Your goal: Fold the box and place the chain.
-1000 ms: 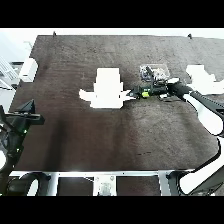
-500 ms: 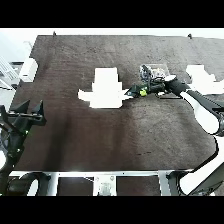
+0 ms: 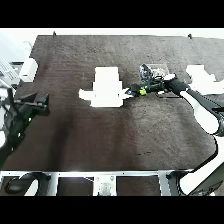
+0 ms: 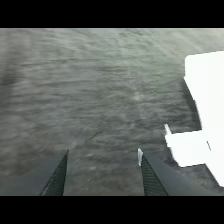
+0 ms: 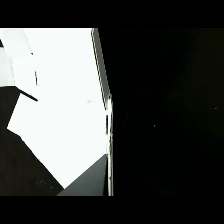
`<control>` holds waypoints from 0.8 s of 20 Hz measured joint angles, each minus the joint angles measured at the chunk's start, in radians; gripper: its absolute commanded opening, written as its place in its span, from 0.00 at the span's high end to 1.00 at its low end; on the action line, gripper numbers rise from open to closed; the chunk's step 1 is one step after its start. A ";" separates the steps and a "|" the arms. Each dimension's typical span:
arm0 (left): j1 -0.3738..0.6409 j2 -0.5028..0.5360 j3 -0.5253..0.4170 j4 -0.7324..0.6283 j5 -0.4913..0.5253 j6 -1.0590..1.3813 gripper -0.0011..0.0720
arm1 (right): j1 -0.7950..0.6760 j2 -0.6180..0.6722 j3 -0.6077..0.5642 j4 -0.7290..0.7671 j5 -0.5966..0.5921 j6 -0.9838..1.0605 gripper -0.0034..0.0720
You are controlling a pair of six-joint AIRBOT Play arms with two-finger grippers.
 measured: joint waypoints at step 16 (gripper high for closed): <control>-0.005 -1.040 1.079 0.396 -0.735 -0.504 0.30 | 0.000 0.000 0.000 -0.005 -0.014 0.026 0.94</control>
